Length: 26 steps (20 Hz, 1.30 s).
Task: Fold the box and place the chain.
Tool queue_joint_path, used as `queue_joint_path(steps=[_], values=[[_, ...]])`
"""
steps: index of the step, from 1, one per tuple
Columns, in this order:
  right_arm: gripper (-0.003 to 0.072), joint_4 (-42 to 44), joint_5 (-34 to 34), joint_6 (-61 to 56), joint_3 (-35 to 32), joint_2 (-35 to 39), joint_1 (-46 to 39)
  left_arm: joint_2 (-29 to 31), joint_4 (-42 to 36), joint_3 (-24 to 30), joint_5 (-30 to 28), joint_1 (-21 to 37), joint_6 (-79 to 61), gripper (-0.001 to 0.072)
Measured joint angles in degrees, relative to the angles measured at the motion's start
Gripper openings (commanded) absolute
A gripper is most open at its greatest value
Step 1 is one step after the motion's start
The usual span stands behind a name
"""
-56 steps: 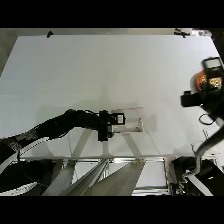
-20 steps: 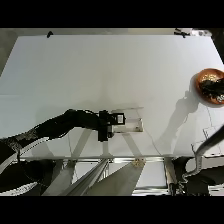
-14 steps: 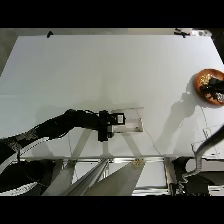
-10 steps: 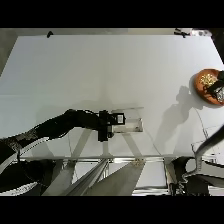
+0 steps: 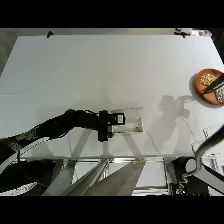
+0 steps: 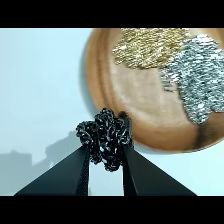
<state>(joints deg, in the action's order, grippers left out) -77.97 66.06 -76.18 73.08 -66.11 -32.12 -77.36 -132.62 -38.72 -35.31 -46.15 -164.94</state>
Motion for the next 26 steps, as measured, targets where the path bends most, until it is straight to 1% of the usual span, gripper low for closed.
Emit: queue_joint_path(steps=[6,8,10,13,17,20,26], values=[[0.0011,10.69,11.67,4.11,-0.55,4.31,0.0,0.0,0.0,0.0,0.0,0.0,0.0,0.0013],[0.0011,14.75,14.91,5.62,-1.64,5.55,0.46,0.0,0.0,0.0,0.0,-0.02,0.0,0.0013],[0.0011,16.92,17.05,6.58,-3.52,6.84,1.86,0.0,0.0,0.0,0.0,-0.02,0.0,0.0013],[0.0011,18.51,18.36,7.34,-8.61,8.92,5.86,0.0,0.0,0.0,0.0,0.0,0.0,0.0013],[0.0011,18.36,18.43,8.37,-15.96,11.67,12.13,0.0,0.0,0.0,0.0,0.0,0.0,0.0013],[0.0011,17.4,18.69,8.41,-18.36,14.43,15.76,0.0,0.0,0.0,0.0,0.0,0.0,0.0013],[0.0011,16.87,18.78,5.68,-20.74,24.0,24.04,0.0,0.0,0.0,0.0,0.0,0.0,0.0013]])
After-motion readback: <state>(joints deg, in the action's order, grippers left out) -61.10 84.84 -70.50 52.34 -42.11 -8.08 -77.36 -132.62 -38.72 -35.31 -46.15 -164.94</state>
